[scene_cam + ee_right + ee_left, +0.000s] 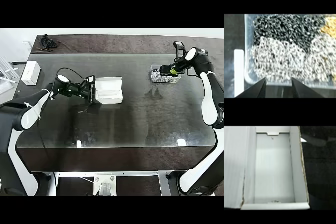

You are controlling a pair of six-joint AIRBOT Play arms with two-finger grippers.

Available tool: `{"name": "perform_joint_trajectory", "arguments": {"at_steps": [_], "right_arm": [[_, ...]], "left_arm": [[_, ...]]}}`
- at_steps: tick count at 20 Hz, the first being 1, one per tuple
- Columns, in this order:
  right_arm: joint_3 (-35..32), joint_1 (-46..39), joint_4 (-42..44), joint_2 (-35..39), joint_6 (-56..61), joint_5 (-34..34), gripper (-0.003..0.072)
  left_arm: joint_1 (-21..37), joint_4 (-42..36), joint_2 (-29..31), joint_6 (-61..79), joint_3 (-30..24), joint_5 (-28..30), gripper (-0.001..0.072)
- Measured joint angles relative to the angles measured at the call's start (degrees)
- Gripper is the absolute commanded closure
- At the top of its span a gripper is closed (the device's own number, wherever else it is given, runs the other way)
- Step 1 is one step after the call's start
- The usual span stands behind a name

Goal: Fold the box and place the chain.

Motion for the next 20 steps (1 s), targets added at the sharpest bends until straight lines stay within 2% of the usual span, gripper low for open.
{"name": "perform_joint_trajectory", "arguments": {"at_steps": [4,5,7,8,9,15,20], "right_arm": [[0.13,-0.2,2.29,-1.9,-1.07,-2.45,0.0322],[0.11,-0.24,2.49,-2.34,-1.18,-2.69,0.0356],[0.13,-0.28,2.93,-3.17,-1.36,-3.23,0.0491],[0.13,-0.24,3.17,-3.58,-1.46,-3.41,0.0596],[0.17,-0.22,3.3,-3.85,-1.46,-3.52,0.0671],[3.34,0.15,3.32,-3.1,-1.11,-1.55,0.0682],[4.72,1.49,0.7,5.29,-0.11,-0.74,0.0682]], "left_arm": [[0.0,0.0,0.0,0.0,0.0,0.0,0.018],[0.0,0.0,0.0,0.02,0.0,0.0,0.018],[0.0,0.0,0.0,0.0,0.0,0.0,0.018],[0.0,0.0,0.0,0.0,0.0,0.0,0.018],[0.0,0.0,0.0,0.0,0.0,0.0,0.018],[0.0,0.0,0.0,0.0,0.0,0.0,0.018],[0.0,0.0,0.0,0.02,0.0,0.0,0.018]]}}
